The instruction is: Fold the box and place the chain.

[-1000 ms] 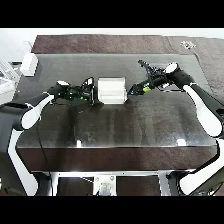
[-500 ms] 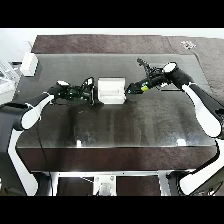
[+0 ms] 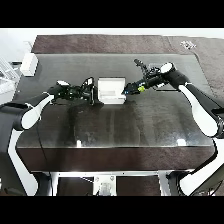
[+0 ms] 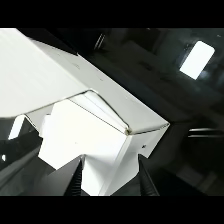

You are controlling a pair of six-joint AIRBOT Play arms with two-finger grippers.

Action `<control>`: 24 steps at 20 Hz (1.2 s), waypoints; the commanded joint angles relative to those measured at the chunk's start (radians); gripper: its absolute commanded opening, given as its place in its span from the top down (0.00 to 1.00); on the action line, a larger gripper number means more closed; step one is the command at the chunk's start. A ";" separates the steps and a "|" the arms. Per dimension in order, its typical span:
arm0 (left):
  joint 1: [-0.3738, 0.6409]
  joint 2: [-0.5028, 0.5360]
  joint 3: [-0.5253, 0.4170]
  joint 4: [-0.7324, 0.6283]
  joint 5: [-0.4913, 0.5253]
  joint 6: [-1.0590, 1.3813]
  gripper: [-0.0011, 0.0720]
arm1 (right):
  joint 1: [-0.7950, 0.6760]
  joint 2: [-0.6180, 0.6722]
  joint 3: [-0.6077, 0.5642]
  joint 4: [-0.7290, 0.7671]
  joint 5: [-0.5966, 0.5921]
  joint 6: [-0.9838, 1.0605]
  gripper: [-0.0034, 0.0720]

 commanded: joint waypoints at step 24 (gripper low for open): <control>0.000 0.000 0.000 0.000 0.000 0.000 0.45 | 0.216 -0.015 0.143 -0.564 -0.018 0.494 0.40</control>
